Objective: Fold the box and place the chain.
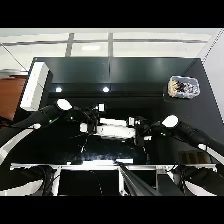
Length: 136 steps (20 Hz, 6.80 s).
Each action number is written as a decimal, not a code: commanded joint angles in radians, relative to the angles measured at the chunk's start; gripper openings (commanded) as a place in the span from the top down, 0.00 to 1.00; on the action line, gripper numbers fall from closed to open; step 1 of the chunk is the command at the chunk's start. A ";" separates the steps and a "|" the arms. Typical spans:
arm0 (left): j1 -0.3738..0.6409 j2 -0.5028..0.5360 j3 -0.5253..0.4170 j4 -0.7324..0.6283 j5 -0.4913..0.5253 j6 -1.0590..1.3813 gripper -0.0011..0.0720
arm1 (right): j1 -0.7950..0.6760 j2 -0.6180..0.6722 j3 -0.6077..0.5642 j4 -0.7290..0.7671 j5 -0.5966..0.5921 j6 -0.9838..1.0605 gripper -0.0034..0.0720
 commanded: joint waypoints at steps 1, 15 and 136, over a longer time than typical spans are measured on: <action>0.000 0.000 0.001 -0.001 -0.007 -0.002 0.94 | 0.012 -0.005 0.000 -0.040 -0.027 0.010 0.16; 0.000 0.000 0.000 0.003 -0.056 -0.065 0.94 | 0.012 -0.006 0.000 -0.058 -0.027 0.011 0.18; -0.044 0.242 -0.216 0.132 0.034 -0.287 0.32 | 0.027 -0.006 -0.001 -0.117 -0.015 0.006 0.50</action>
